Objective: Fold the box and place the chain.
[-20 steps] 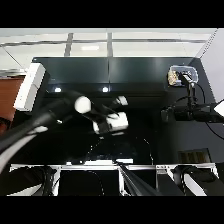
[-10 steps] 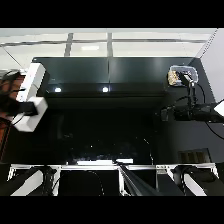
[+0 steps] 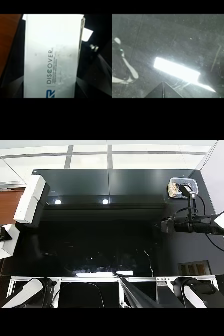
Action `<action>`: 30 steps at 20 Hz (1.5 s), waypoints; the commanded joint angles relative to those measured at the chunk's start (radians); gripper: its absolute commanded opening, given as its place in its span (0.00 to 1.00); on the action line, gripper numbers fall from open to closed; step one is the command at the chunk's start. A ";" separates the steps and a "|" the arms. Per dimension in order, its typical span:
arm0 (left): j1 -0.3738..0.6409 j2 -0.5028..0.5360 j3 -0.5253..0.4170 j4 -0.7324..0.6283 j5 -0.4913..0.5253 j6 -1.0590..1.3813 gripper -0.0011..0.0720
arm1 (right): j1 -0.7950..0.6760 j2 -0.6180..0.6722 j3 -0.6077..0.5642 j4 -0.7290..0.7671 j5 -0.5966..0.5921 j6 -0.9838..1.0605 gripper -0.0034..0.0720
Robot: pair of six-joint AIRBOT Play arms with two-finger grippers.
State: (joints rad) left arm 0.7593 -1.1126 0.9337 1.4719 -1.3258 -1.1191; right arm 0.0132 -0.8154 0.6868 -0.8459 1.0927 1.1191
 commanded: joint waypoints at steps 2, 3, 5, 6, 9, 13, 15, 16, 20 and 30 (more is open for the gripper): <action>0.073 -0.069 -0.017 -0.146 0.099 0.288 0.41 | 0.001 0.000 0.000 0.001 -0.002 0.041 0.07; 0.069 -0.089 -0.018 -0.158 0.126 0.320 0.41 | 0.001 0.000 0.000 0.001 -0.003 0.045 0.07; 0.052 -0.121 -0.018 -0.145 0.183 0.342 0.41 | 0.001 0.000 0.000 0.000 -0.016 0.050 0.07; 0.045 -0.135 -0.018 -0.149 0.216 0.342 0.42 | 0.001 0.000 0.000 0.000 -0.025 0.057 0.07; 0.008 -0.180 -0.018 -0.157 0.278 0.339 0.52 | 0.001 0.000 0.000 0.001 -0.036 0.060 0.07; -0.089 -0.189 0.092 -0.192 0.278 0.251 0.99 | 0.001 0.000 0.000 0.003 -0.050 0.059 0.07; -0.147 -0.189 0.225 -0.197 0.196 0.219 0.98 | 0.001 0.000 0.000 0.004 -0.050 0.059 0.07; -0.172 -0.187 0.287 -0.198 0.162 0.180 0.98 | 0.001 0.000 0.000 0.005 -0.050 0.059 0.07; -0.258 -0.183 0.470 -0.198 0.016 -0.143 0.14 | 0.002 0.000 0.000 0.005 -0.085 0.055 0.07; -0.771 0.443 -0.348 -0.220 0.566 -0.240 0.05 | 0.132 -0.008 -0.135 -0.132 -0.472 -0.016 0.07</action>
